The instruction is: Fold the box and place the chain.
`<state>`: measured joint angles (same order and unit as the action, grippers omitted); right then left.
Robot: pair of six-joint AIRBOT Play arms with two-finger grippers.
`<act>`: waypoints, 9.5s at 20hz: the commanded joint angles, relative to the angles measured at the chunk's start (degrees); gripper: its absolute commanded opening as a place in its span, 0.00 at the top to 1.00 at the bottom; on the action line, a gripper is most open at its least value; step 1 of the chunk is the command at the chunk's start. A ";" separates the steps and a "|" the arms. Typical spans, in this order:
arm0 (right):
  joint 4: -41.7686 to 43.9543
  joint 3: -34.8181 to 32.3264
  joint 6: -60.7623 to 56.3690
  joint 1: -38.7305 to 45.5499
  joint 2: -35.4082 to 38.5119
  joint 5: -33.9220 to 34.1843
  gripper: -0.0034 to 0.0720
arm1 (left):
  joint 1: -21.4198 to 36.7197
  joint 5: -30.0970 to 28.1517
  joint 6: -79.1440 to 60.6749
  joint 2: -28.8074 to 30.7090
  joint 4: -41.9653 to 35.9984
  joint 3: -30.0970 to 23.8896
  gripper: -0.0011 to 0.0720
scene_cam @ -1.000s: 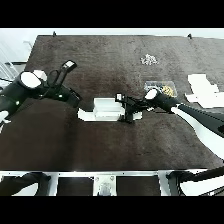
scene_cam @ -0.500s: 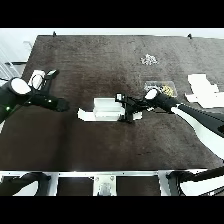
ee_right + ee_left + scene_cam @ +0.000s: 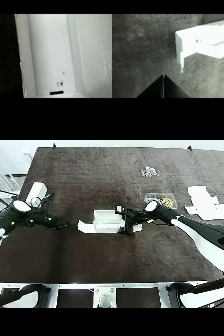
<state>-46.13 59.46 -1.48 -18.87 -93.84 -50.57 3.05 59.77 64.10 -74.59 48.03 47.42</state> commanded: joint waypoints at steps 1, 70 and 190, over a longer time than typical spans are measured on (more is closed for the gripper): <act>0.02 0.00 0.00 -0.02 -0.02 -0.04 0.19 | -0.61 -3.23 -2.34 -4.55 -3.41 -0.26 0.96; 0.02 0.00 0.00 -0.02 -0.02 -0.02 0.19 | -23.39 -4.09 17.92 -11.93 3.67 17.07 0.50; 0.02 0.00 0.00 0.02 -0.02 -0.02 0.19 | -11.76 4.09 -78.42 -17.59 -12.35 15.54 0.01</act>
<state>-46.11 59.46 -1.48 -18.87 -93.82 -50.59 -8.80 63.90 -13.45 -91.81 36.21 62.96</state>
